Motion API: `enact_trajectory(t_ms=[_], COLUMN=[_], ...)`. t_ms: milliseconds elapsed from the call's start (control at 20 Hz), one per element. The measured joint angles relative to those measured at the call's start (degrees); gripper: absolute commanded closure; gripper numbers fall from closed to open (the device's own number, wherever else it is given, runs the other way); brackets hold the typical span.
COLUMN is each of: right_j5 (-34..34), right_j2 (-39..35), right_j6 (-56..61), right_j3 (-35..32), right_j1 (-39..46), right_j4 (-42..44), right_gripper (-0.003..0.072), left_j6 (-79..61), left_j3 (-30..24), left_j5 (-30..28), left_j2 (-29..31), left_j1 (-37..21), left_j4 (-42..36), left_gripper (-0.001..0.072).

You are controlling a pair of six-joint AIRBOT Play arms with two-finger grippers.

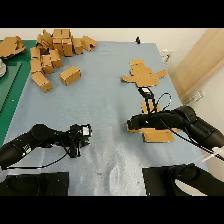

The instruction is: Fold the box.

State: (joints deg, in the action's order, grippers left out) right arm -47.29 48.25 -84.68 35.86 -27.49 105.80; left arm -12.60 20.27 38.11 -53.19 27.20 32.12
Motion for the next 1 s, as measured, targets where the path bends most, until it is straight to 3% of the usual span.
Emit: enact_trajectory(t_ms=[300,500,550,600,650,800,1000], right_j5=[-2.5,-6.6,-8.9,-11.2,-14.0,-19.3,-21.6], right_j2=[0.0,0.0,0.2,0.5,1.1,3.2,8.3], right_j6=[2.3,2.9,2.9,3.1,3.1,1.5,-3.1], right_j3=[0.6,4.9,6.7,8.5,10.3,14.4,16.5], right_j1=[1.2,9.6,13.2,17.0,21.4,34.0,48.0], right_j4=[0.0,-4.0,-6.3,-8.2,-10.4,-15.5,-19.1], right_gripper=[0.0681,0.0680,0.0598,0.0373,0.0216,0.0211,0.0211], left_j6=[0.0,0.0,0.0,0.0,0.0,0.0,1.6], left_j3=[0.0,0.0,0.0,0.0,0.0,0.0,0.0], left_j5=[0.0,0.0,0.0,0.0,0.0,-1.0,-1.5], left_j2=[0.0,0.0,0.0,0.0,0.0,0.0,0.0], left_j1=[0.0,0.0,0.0,0.0,0.0,0.0,0.0], left_j4=[0.0,0.0,0.0,0.0,0.0,-0.1,-2.1], left_gripper=[0.0578,0.0579,0.0578,0.0579,0.0578,0.0579,0.0578])
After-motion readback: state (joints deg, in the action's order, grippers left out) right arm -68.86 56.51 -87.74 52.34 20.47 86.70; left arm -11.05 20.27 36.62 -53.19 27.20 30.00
